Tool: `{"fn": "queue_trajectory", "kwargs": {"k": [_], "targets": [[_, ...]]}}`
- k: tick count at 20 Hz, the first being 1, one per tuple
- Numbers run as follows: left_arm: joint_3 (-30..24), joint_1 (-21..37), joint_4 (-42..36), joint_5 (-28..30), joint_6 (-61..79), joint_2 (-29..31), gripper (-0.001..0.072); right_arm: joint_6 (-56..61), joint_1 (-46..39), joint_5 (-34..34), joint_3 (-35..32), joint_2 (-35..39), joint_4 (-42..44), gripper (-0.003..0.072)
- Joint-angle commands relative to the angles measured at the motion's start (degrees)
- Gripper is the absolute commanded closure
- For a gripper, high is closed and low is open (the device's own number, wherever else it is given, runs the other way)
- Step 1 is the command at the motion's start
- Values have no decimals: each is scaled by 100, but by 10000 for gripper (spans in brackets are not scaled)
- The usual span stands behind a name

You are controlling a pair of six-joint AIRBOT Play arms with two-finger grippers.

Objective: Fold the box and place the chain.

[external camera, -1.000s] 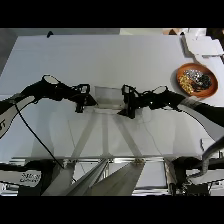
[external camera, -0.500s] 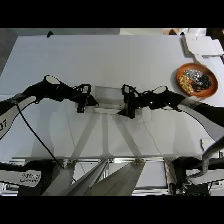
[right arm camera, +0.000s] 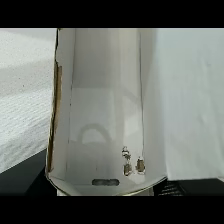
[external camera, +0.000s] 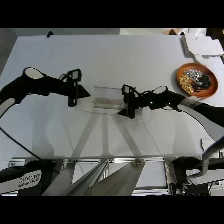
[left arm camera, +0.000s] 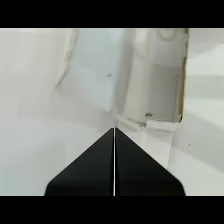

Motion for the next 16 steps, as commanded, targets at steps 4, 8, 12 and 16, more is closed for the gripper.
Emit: {"fn": "queue_trajectory", "kwargs": {"k": [4,8,12,16], "targets": [[-44,1080,1333,546,-4651,1117,704,0,-2,-2,2,-2,0,170],[-452,1373,1703,774,-6437,1021,702,0,-2,-2,2,-2,0,170],[-929,1158,1357,675,-6439,496,705,2,-2,-2,2,-2,0,170],[-935,693,1110,520,-6478,-70,705,2,-2,-2,2,-2,0,170]]}}
